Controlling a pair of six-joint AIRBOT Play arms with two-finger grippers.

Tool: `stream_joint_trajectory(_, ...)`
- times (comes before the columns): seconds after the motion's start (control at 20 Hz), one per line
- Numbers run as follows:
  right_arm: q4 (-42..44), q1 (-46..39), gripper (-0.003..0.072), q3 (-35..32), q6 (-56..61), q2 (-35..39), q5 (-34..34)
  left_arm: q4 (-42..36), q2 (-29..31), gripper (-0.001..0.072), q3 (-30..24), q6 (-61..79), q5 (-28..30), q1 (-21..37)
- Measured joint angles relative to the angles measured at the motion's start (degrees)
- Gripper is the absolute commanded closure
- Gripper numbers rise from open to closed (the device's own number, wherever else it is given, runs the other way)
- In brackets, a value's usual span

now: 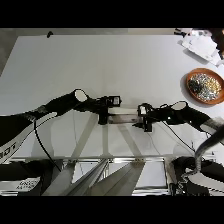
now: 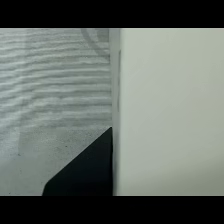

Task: Fold the box and place the chain.

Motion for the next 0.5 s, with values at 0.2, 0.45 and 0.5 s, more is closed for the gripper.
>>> stream_joint_trajectory(0.2,-0.1,0.0,0.0449,0.0,-0.1,-0.1,-0.5,0.0,0.0,0.0696,0.0,0.0,0.0,0.0)
stream_joint_trajectory(0.45,-0.2,0.0,0.0515,0.0,-0.2,-0.1,-0.9,0.0,0.0,0.0696,0.0,0.0,0.0,0.0)
stream_joint_trajectory(0.5,-0.2,0.0,0.0502,0.0,-0.2,-0.1,-0.9,0.0,0.0,0.0696,0.0,0.0,0.0,0.0)
